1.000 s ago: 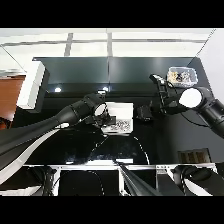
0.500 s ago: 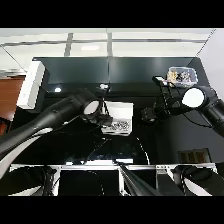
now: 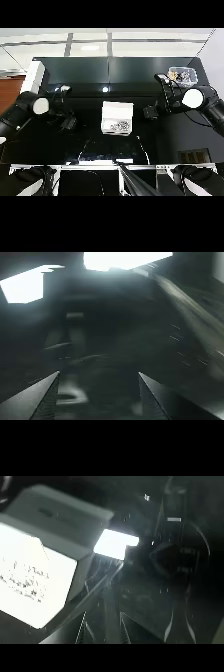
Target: Fold the box and place the chain.
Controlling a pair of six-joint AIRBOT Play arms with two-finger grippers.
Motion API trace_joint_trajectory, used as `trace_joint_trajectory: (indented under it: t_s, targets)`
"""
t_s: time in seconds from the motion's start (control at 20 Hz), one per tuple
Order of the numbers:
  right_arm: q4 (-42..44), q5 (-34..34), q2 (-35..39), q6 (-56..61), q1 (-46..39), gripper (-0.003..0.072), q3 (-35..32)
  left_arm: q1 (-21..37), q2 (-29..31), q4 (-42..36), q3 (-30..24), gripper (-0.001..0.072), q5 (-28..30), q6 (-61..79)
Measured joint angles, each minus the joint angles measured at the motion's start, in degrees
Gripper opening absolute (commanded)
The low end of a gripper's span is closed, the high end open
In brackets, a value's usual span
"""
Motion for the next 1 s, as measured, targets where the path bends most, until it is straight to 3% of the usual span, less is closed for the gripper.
trace_joint_trajectory:
  t_s: [0.1, 0.25, 0.4, 0.7, 1.0]
  targets:
    - [-0.1, -1.0, 0.0, 0.0, 0.0, 0.0266, 0.0, 4.4, -0.6, -11.8, -4.0, 0.0719, 0.3, 17.8]
    - [-0.2, -2.0, 0.0, 0.0, 0.0, 0.0266, 0.0, 6.0, -1.8, -24.1, -7.4, 0.0719, 1.4, 47.9]
    - [-0.2, -2.8, 0.0, 0.0, 0.0, 0.0266, 0.0, 3.9, -2.4, -29.4, -8.6, 0.0715, 7.3, 70.0]
    - [-0.2, -3.6, 0.0, 0.0, 0.0, 0.0266, 0.0, 0.5, -9.0, -34.7, -5.9, 0.0715, 16.0, 92.0]
    - [-0.2, -4.4, 0.0, 0.0, 0.0, 0.0266, 0.0, -1.4, -15.8, -39.3, -1.4, 0.0717, 17.3, 101.4]
